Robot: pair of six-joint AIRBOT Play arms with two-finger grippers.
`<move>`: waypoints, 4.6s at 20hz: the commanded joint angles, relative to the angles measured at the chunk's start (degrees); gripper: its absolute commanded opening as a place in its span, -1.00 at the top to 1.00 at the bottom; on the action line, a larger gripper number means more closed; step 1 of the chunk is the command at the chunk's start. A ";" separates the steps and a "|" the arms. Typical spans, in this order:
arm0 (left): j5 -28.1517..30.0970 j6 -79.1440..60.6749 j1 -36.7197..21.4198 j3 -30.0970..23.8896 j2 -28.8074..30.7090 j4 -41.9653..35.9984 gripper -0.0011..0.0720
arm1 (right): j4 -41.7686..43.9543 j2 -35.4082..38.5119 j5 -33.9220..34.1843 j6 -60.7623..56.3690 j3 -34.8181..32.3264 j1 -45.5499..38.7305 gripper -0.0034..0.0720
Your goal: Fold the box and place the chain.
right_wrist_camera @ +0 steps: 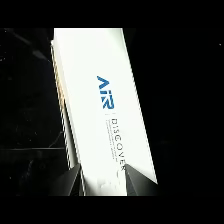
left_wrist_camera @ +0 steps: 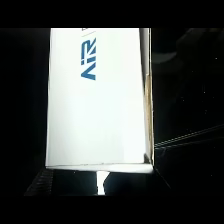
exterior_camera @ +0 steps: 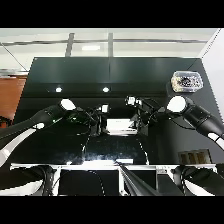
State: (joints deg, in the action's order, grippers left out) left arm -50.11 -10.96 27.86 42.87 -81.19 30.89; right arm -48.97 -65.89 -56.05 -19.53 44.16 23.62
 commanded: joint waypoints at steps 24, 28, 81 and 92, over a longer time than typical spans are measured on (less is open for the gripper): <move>-0.07 -0.11 0.02 0.02 0.00 0.11 0.01 | 0.85 0.02 -0.26 -1.46 0.00 -0.02 0.09; -0.07 -0.11 0.02 0.02 0.00 0.11 0.01 | 0.66 0.04 -0.48 -1.46 0.00 -0.02 0.06; 0.09 -0.11 0.00 0.02 0.00 0.11 0.01 | -2.27 0.92 -3.85 -5.55 -1.16 -0.02 -0.11; 0.09 -0.11 0.00 0.02 0.00 0.11 0.01 | -2.27 4.98 -4.33 -8.28 0.83 -0.07 -0.12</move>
State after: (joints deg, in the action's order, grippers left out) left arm -49.91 -10.98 27.90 42.87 -81.19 30.94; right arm -51.59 -62.96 -60.66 -26.28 44.25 23.59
